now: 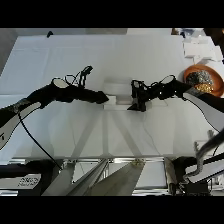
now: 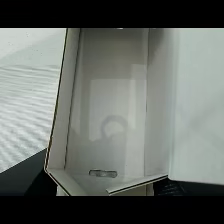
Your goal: Fold the box and place the chain.
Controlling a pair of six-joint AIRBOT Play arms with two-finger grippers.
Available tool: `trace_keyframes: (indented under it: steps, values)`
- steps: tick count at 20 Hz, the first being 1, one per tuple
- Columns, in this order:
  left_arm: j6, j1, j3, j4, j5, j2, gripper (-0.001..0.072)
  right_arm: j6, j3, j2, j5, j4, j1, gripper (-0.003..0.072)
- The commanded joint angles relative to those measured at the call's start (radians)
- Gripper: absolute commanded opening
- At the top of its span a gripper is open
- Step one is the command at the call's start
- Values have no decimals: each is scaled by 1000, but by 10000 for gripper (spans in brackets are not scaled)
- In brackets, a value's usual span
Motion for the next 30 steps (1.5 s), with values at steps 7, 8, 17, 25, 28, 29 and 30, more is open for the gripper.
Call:
trace_keyframes:
  steps: [7, 8, 17, 25, 28, 29, 30]
  values:
    - [-27, 0, 1, 8, 41, -1, 401, 0, 0, 0, 0, 0, 1, 458]
    - [-27, 0, 1, 8, 40, -1, 401, 0, 0, 0, -1, 0, 1, 458]
    - [-218, -25, 65, 257, -29, 13, 398, 0, 0, 0, -1, 0, 1, 458]
    - [-542, -110, 193, 614, -117, 13, 398, 0, 0, 0, -1, 0, 1, 458]
    - [-592, -143, 194, 640, -134, 12, 397, 0, 0, 0, 0, 0, 1, 458]
    - [-620, -150, 194, 652, -132, 12, 396, 0, 0, 0, 0, 0, 1, 458]
    - [-654, -156, 195, 671, -133, 12, 394, 0, 0, 0, 0, 0, 1, 458]
